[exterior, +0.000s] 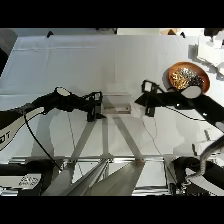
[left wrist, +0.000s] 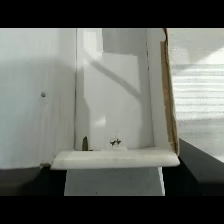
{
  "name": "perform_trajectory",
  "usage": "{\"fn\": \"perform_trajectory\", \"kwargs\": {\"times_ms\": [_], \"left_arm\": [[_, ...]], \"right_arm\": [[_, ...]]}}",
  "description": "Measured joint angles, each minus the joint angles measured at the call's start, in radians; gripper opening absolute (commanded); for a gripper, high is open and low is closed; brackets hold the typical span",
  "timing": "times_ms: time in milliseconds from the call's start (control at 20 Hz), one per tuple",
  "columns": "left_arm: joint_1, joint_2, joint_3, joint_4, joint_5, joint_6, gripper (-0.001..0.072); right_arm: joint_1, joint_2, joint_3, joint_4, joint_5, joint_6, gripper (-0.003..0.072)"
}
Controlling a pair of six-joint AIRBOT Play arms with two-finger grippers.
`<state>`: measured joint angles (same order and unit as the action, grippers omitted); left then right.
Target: Fold the box and place the chain.
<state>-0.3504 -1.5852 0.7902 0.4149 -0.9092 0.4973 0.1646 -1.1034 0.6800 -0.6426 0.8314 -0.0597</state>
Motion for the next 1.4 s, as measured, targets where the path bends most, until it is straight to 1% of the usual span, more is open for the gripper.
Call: {"fn": "perform_trajectory", "kwargs": {"times_ms": [100,250,400,550,750,1050,1200,1400], "left_arm": [[0.0,0.0,0.0,0.0,0.0,0.0,0.021],[0.0,0.0,0.0,0.0,0.0,0.0,0.021],[0.0,0.0,0.0,0.0,0.0,0.0,0.021],[0.0,0.0,0.0,0.0,0.0,0.0,0.021],[0.0,0.0,0.0,0.0,0.0,0.0,0.021],[0.0,0.0,0.0,0.0,0.0,0.0,0.021],[0.0,0.0,0.0,0.0,0.0,0.0,0.021],[0.0,0.0,0.0,0.0,0.0,0.0,0.021]], "right_arm": [[-0.084,0.044,0.0,-0.041,-0.007,0.179,0.0012],[-0.231,0.072,0.0,-0.106,0.002,0.501,0.0012],[-0.325,0.07,-0.002,-0.192,0.079,0.742,0.0012],[-0.365,0.021,-0.02,-0.232,0.146,0.903,0.0009],[-0.363,-0.084,-0.056,-0.162,0.185,0.976,0.0008],[-0.283,-0.223,-0.071,-0.004,0.175,0.939,0.0006],[-0.236,-0.259,-0.072,0.068,0.159,0.908,0.0006],[-0.188,-0.276,-0.073,0.108,0.127,0.896,0.0006]]}}
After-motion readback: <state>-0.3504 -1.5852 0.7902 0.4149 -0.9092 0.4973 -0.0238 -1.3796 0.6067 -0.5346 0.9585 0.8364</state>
